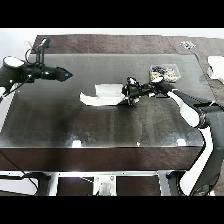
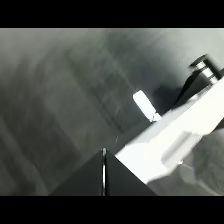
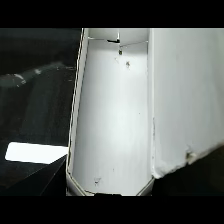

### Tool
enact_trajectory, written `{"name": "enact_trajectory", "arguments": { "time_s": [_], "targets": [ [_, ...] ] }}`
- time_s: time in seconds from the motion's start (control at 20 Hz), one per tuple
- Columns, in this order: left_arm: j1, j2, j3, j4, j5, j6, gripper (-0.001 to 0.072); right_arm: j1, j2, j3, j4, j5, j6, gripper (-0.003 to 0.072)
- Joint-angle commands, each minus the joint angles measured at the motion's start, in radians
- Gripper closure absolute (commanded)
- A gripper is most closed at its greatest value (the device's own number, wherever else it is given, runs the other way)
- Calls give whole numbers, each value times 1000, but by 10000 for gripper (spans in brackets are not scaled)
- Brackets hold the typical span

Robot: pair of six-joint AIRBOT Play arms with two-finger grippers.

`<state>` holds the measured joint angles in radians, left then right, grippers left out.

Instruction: Fold the box and place the chain.

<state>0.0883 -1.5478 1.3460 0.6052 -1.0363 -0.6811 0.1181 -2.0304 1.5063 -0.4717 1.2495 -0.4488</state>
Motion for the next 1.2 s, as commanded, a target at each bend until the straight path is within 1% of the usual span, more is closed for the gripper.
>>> {"name": "enact_trajectory", "arguments": {
  "time_s": [0.0, 0.15, 0.25, 0.45, 0.8, 1.0, 1.15],
  "targets": [
    [37, 12, -73, 117, -35, -221, 690, 1, 0, 1, 0, 0, 0, 170],
    [37, 6, -187, 116, -31, -240, 689, 1, 0, 1, 0, 0, 0, 170],
    [37, 6, -229, 113, -30, -254, 689, 1, 0, 1, 0, 0, 0, 171],
    [31, 5, -232, 98, -31, -255, 689, 1, 0, 1, 0, 0, 0, 170],
    [-21, 0, -234, 72, 20, -454, 689, 1, 0, 1, 0, 0, 0, 170],
    [-65, -44, -252, 55, 43, -528, 689, 1, 0, 1, 0, 0, 0, 170],
    [-94, -75, -253, 50, 92, -571, 689, 1, 0, 1, 0, 0, 0, 170]
  ]
}}
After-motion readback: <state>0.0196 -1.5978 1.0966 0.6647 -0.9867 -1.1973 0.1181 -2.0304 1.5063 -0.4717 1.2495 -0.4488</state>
